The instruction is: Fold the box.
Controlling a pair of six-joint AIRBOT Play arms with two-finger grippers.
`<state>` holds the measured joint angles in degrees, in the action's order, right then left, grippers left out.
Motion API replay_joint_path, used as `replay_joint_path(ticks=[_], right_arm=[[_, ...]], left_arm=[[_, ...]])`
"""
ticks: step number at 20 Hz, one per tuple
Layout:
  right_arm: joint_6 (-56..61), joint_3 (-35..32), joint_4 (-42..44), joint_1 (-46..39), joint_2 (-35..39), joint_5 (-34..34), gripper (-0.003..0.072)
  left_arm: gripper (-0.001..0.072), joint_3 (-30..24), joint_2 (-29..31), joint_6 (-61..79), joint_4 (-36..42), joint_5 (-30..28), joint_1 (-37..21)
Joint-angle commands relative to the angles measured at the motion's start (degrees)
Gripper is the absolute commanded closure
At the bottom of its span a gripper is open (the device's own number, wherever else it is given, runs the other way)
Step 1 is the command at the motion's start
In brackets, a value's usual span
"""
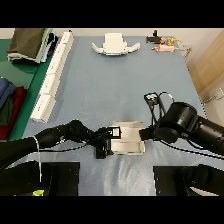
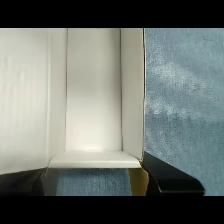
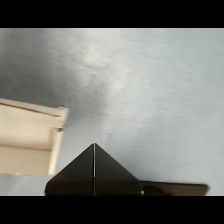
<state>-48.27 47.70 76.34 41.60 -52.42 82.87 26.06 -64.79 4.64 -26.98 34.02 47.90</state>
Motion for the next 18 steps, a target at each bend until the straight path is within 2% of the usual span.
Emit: replay_joint_path(ticks=[1, 4, 6, 8, 10, 12, 14, 16, 18], right_arm=[[-4.68, 0.17, -6.73, -5.79, 1.81, 2.78, 0.0684], [-15.72, 0.17, 2.73, -17.94, -1.14, -5.07, 0.0684], [-26.6, 0.2, 16.44, -27.3, -4.7, -11.54, 0.0685], [-39.91, 0.24, 34.38, -35.89, -9.49, -13.66, 0.0684], [-50.56, 0.28, 47.34, -41.46, -13.4, -12.26, 0.0684], [-58.31, 0.31, 55.76, -44.74, -16.22, -9.25, 0.0684], [-65.88, 0.31, 60.48, -45.46, -18.56, -3.74, 0.0684], [-70.55, 0.31, 62.99, -45.33, -20.92, 4.61, 0.0685], [-71.38, 0.31, 63.12, -45.13, -21.51, 6.88, 0.0684]], left_arm=[[0.0236, 0.0, 0.0, 0.0, -0.02, 0.0, -0.07], [0.0237, 0.0, 0.0, 0.0, -0.02, 0.0, -0.04], [0.0237, 0.0, 0.0, 0.0, -0.02, 0.0, -0.07], [0.0237, 0.0, 0.0, 0.0, -0.02, 0.02, -0.04], [0.0237, 0.0, 0.0, 0.0, -0.02, 0.0, -0.04], [0.0237, 0.0, 0.0, 0.0, -0.02, 0.0, -0.04], [0.0237, 0.0, 0.0, 0.0, -0.02, 0.0, -0.04], [0.0237, 0.0, 0.0, 0.0, -0.02, 0.02, -0.07], [0.0237, 0.0, 0.0, 0.0, -0.02, 0.0, -0.04]])
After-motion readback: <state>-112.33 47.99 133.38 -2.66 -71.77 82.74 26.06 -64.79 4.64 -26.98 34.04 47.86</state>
